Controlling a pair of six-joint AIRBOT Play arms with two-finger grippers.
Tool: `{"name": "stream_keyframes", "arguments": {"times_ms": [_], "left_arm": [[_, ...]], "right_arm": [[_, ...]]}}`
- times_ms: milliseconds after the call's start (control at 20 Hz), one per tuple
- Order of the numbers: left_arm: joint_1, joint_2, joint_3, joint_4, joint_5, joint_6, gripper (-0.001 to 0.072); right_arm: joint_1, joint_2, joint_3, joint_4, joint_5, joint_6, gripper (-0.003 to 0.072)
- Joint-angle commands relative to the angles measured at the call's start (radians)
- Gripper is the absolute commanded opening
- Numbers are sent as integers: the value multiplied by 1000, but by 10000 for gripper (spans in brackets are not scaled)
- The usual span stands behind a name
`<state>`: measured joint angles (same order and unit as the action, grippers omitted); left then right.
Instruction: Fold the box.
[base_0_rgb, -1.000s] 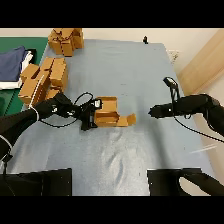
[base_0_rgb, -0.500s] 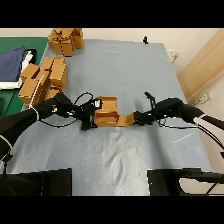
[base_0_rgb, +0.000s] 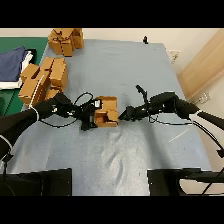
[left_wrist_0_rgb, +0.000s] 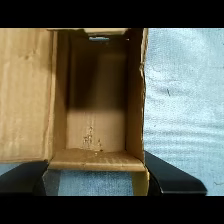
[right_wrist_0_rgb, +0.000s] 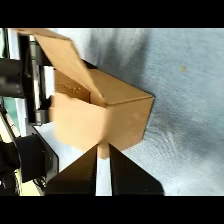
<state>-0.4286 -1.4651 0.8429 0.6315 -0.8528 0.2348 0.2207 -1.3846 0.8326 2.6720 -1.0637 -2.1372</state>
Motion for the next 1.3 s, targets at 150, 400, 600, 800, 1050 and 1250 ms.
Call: {"name": "stream_keyframes", "arguments": {"times_ms": [150, 400, 600, 800, 1050, 1250], "left_arm": [[0, 0, 0, 0, -13, 0, 282], [0, 0, 0, 0, -13, 0, 282], [0, 0, 0, 0, -13, 0, 282], [0, 0, 0, 0, -12, 0, 282], [0, 0, 0, 0, -12, 0, 281], [0, 0, 0, 0, -12, 0, 282]], "right_arm": [[4, 14, 10, 17, -19, -6, 191], [67, 13, 31, -92, 100, 80, 368], [159, 13, 121, -375, 148, 308, 376], [253, 5, 183, -571, 148, 518, 377], [360, -58, 262, -790, 149, 808, 377], [417, -111, 335, -922, 116, 1001, 377]]}}
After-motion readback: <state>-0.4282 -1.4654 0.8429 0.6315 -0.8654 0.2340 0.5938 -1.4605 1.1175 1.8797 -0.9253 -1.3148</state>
